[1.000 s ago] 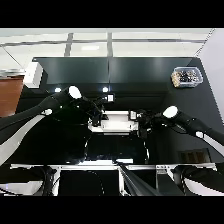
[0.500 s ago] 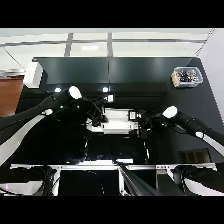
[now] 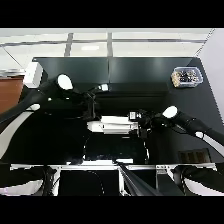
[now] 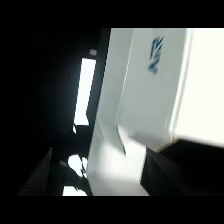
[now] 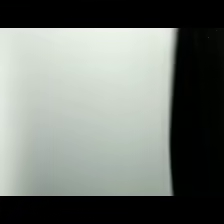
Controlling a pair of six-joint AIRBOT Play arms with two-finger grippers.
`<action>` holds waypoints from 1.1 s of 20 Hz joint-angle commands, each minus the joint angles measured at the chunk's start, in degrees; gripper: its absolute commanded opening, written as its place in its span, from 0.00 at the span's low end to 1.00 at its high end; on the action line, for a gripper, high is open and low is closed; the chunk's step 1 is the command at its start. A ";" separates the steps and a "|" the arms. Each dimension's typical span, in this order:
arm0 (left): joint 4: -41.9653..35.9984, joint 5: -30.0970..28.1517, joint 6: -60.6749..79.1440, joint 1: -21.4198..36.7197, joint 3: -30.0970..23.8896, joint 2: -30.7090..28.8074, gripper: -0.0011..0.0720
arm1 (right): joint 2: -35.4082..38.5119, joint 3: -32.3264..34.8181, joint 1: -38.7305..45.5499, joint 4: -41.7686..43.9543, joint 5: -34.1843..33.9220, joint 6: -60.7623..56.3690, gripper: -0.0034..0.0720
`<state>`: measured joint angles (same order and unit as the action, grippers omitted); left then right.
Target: Fold the box and place the chain.
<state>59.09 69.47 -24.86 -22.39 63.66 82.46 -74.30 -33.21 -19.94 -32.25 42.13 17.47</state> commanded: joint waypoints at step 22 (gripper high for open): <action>-17.99 -4.00 -35.98 9.18 -24.98 -19.96 0.04 | 0.00 -0.04 -0.04 -0.39 0.26 0.11 0.28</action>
<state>45.98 65.39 -59.59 -14.15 40.25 62.87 -74.30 -33.21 -19.94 -32.64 42.39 17.58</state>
